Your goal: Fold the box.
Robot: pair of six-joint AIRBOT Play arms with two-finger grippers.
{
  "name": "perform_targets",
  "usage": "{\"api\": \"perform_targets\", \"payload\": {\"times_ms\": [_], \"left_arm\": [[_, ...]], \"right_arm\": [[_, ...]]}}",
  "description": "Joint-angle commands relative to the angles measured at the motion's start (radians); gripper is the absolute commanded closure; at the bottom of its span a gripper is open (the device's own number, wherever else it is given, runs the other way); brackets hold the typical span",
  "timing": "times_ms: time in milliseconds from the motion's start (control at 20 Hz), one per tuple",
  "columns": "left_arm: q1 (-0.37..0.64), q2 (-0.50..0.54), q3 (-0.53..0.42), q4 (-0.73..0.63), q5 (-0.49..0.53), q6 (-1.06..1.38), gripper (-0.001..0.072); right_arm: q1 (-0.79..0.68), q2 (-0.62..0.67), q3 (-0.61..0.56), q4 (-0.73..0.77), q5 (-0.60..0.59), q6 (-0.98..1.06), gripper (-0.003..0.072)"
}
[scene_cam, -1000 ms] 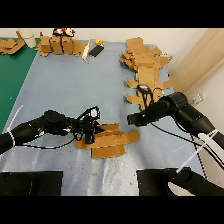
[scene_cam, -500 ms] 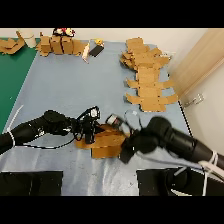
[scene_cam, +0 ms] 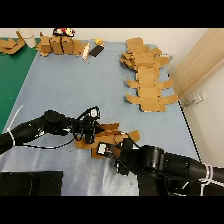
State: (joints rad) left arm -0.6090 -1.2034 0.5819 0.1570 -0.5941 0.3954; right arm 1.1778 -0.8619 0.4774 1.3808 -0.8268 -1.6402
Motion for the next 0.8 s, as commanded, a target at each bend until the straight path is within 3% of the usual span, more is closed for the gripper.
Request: {"api": "perform_targets", "payload": {"times_ms": [0,200,450,750], "left_arm": [[0.000,0.000,0.001,0.000,0.000,0.000,0.0699],[0.000,0.000,0.001,0.000,0.000,0.000,0.0699],[0.000,0.000,0.001,0.000,0.000,0.000,0.0699],[0.000,0.000,0.001,0.000,0.000,0.000,0.0699]], "right_arm": [[0.011,-0.080,-0.008,-0.098,0.113,-0.002,0.0190],[0.011,-0.091,0.009,-0.147,0.105,0.036,0.0190],[0.008,0.014,0.018,-0.194,0.076,0.037,0.0190],[-0.080,0.014,0.018,-0.214,0.091,0.069,0.0190]]}}
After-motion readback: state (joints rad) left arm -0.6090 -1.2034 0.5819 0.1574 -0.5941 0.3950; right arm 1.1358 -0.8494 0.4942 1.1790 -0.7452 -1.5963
